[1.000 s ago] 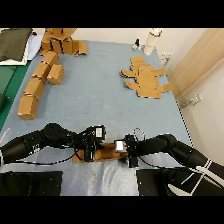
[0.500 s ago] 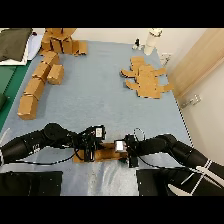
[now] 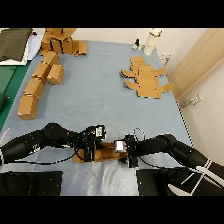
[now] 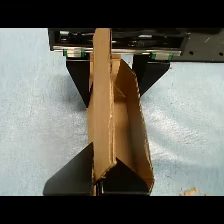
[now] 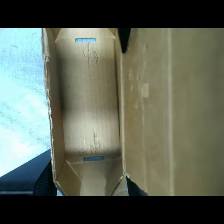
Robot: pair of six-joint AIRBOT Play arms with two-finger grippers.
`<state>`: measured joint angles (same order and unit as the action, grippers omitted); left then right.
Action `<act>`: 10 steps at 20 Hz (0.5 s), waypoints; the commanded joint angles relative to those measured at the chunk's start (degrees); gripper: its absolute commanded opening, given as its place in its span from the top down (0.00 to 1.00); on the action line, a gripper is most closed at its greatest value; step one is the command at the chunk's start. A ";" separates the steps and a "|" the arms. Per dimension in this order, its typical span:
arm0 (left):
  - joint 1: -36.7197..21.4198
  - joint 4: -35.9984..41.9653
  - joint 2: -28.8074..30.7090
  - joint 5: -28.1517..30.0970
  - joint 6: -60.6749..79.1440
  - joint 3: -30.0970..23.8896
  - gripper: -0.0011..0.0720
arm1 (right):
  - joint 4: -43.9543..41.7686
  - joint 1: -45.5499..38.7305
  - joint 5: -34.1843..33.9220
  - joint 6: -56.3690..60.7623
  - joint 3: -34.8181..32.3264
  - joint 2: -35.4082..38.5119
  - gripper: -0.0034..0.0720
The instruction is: Fold the box.
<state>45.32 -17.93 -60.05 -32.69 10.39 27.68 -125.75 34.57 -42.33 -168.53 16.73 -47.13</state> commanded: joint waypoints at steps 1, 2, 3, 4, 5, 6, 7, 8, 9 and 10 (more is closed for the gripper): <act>0.00 0.09 0.04 1.44 -5.70 0.04 0.97 | -0.02 0.07 0.07 0.02 -0.02 0.02 0.34; 0.00 0.09 0.09 2.71 -9.20 0.04 0.97 | -0.02 0.07 0.07 0.02 -0.02 0.02 0.34; -0.04 0.04 0.15 3.91 -12.13 0.04 0.97 | -0.02 0.07 0.07 0.02 -0.02 0.02 0.34; -0.07 -0.20 0.17 4.98 -14.69 0.04 0.97 | -0.02 0.07 0.07 0.04 -0.02 0.02 0.34; -0.07 -0.39 0.15 5.42 -15.43 0.04 0.79 | -0.02 0.07 0.07 0.02 -0.02 0.00 0.34; -0.07 -0.35 0.17 5.95 -16.31 0.04 0.33 | -0.02 0.07 0.07 0.02 -0.02 0.02 0.34; -0.07 -0.39 0.28 6.58 -17.94 0.04 0.18 | -0.02 0.07 0.07 0.02 -0.02 0.02 0.34; -0.07 -0.83 0.57 6.78 -18.97 0.04 0.17 | -0.02 0.07 0.07 0.02 -0.02 0.00 0.34; -0.07 -2.54 1.36 6.75 -19.08 0.04 0.17 | -0.02 0.07 0.07 0.02 -0.02 0.02 0.34; -0.07 -5.16 2.51 6.84 -20.59 0.04 0.17 | -0.02 0.07 0.07 0.02 -0.02 0.00 0.34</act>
